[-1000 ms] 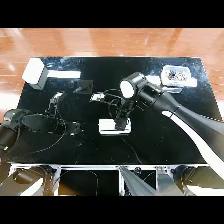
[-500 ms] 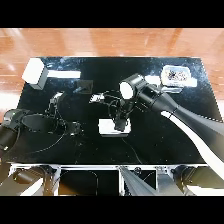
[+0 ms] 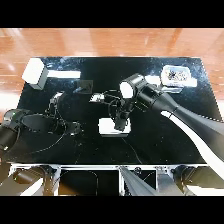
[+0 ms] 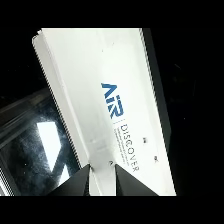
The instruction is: Fold the box and place the chain.
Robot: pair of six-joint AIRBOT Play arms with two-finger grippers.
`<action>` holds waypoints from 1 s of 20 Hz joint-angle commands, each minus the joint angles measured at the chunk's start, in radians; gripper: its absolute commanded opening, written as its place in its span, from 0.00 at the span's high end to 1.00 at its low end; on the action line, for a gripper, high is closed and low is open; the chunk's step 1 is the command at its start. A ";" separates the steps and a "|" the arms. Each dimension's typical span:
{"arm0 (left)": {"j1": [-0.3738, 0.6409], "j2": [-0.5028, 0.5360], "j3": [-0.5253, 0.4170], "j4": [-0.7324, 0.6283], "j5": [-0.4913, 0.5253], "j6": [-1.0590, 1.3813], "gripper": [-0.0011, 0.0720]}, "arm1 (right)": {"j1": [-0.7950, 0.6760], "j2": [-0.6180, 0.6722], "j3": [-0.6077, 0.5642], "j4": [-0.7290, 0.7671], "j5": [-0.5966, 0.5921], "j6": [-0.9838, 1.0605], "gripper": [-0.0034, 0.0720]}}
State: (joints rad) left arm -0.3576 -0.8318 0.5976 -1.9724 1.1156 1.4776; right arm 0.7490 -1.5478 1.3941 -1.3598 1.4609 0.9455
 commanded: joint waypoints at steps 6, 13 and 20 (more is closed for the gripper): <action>0.000 0.000 0.000 0.000 -0.002 0.000 0.29 | -0.003 0.000 0.041 -0.002 0.011 0.001 0.70; 0.000 0.000 0.000 0.000 -0.001 0.000 0.29 | -0.003 0.000 0.041 -0.003 0.020 0.023 0.26; 0.000 0.000 0.000 0.000 0.001 0.000 0.29 | -0.003 -0.010 0.034 -0.034 0.007 0.021 0.27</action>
State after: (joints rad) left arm -0.3576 -0.8318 0.5976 -1.9728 1.1145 1.4776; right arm 0.7460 -1.5509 1.4311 -1.3788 1.4734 0.9653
